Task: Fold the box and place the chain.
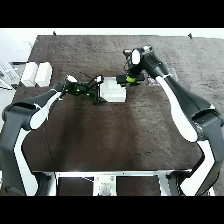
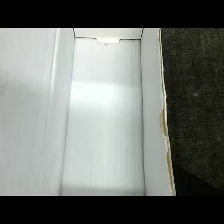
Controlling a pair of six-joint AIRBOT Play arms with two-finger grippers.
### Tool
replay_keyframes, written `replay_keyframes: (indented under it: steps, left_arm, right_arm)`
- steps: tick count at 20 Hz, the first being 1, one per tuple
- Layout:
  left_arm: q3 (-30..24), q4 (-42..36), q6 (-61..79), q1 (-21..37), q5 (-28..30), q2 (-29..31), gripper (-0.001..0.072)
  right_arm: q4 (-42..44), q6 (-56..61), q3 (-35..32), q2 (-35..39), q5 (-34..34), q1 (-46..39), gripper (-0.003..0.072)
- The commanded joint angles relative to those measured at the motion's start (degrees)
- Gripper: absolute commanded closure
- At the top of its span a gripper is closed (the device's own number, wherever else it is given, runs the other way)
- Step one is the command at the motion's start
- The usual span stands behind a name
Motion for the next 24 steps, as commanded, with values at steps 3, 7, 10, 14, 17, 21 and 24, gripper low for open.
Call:
replay_keyframes:
  steps: [3,7,10,14,17,21,24]
  left_arm:
    - [0.0,0.04,-0.24,0.04,0.13,-0.02,0.0294]
    - [0.0,0.02,-0.24,0.04,0.17,-0.02,0.0294]
    - [0.0,0.04,-0.24,0.04,0.2,-0.02,0.0295]
    - [0.0,0.04,-0.24,0.04,0.22,-0.02,0.0294]
    - [0.0,0.04,-0.24,0.04,0.24,-0.02,0.0294]
    - [0.0,0.04,-0.24,0.04,0.26,-0.02,0.0295]
    - [0.0,0.04,-0.24,0.04,0.31,-0.02,0.0295]
  right_arm:
    - [-6.62,-8.26,0.07,6.99,0.66,-5.57,0.017]
    - [-6.27,-8.94,-1.14,5.42,-3.48,-16.02,0.0275]
    - [1.4,-12.04,-1.25,1.77,-6.45,-22.73,0.0306]
    - [6.12,-14.32,-1.22,-3.74,-9.33,-26.08,0.0307]
    - [7.89,-15.65,-1.22,-6.23,-12.31,-26.08,0.0308]
    - [9.97,-15.87,-1.22,-8.81,-15.32,-26.08,0.0308]
    - [11.43,-17.09,-1.2,-10.43,-15.39,-26.08,0.0318]
